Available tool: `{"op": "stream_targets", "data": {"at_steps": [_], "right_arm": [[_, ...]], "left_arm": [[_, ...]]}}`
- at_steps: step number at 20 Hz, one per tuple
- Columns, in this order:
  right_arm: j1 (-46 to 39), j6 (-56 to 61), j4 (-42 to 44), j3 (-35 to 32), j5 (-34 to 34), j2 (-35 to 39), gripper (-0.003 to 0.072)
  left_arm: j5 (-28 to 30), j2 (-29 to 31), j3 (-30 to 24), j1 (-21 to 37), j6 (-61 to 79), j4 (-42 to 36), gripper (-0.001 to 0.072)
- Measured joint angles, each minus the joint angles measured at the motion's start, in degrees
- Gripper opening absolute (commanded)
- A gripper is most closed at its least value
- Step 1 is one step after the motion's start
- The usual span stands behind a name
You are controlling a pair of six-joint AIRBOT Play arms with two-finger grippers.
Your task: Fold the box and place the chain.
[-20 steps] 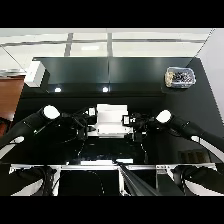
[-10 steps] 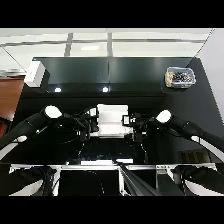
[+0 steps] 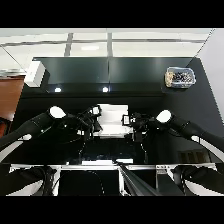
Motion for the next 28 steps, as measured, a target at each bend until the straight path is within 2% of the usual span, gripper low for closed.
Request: {"op": "stream_targets", "data": {"at_steps": [1,2,3,4,5,6,9,10,11,14,18,21,23,25,26,28], "right_arm": [[0.00,-0.02,0.00,0.00,0.00,0.00,0.0182],[0.02,0.00,0.00,0.00,0.00,0.00,0.0182],[0.00,0.00,0.00,0.00,0.00,0.00,0.0182],[0.00,-0.02,-0.02,0.00,0.00,0.00,0.0182],[0.00,0.04,0.02,0.00,0.00,0.00,0.0182],[0.00,0.04,0.02,0.00,0.00,0.00,0.0182],[0.00,0.04,0.02,0.00,-0.02,0.00,0.0182],[0.00,0.02,0.02,0.00,-0.02,0.00,0.0182],[0.00,-0.02,0.00,0.00,-0.02,0.00,0.0182],[0.00,-0.07,-0.02,0.00,-0.02,0.00,0.0182],[0.00,-0.04,-0.02,0.00,-0.02,0.00,0.0182],[0.00,-0.04,-0.02,0.00,0.00,0.00,0.0182],[0.00,-0.02,-0.02,0.00,0.00,0.00,0.0182],[0.00,-0.02,-0.02,0.00,0.00,0.00,0.0182],[0.00,-0.02,-0.02,0.00,0.00,0.00,0.0182],[0.00,0.00,-0.02,0.00,0.00,0.00,0.0182]], "left_arm": [[0.02,-0.02,0.00,-0.02,0.00,-0.09,0.0029],[0.02,-0.02,0.00,-0.02,0.02,-0.11,0.0108],[0.02,-0.04,0.00,-0.02,0.02,-0.20,0.0352],[0.17,-0.04,0.00,-0.02,0.00,-0.37,0.0494],[0.44,-0.04,0.00,-0.02,-0.15,-0.33,0.0453],[0.76,-0.04,0.00,-0.02,-0.15,-0.28,0.0324],[1.27,-0.04,0.00,-0.02,-0.13,-0.02,0.0302],[1.25,-0.04,0.00,-0.02,-0.15,0.00,0.0214],[1.11,-0.02,0.02,0.00,-0.17,0.15,0.0030],[-0.39,1.70,1.40,0.48,-4.98,4.59,0.0025],[-1.75,9.84,3.96,4.09,-26.58,20.48,0.0026],[-4.13,16.13,4.52,10.71,-46.27,35.98,0.0026],[-6.12,17.81,3.76,17.00,-61.22,42.95,0.0028],[-10.45,17.11,1.86,24.17,-72.50,43.56,0.0028],[-12.59,15.89,0.57,27.69,-74.53,40.28,0.0028],[-18.82,11.98,-2.40,34.60,-71.06,28.15,0.0025]]}}
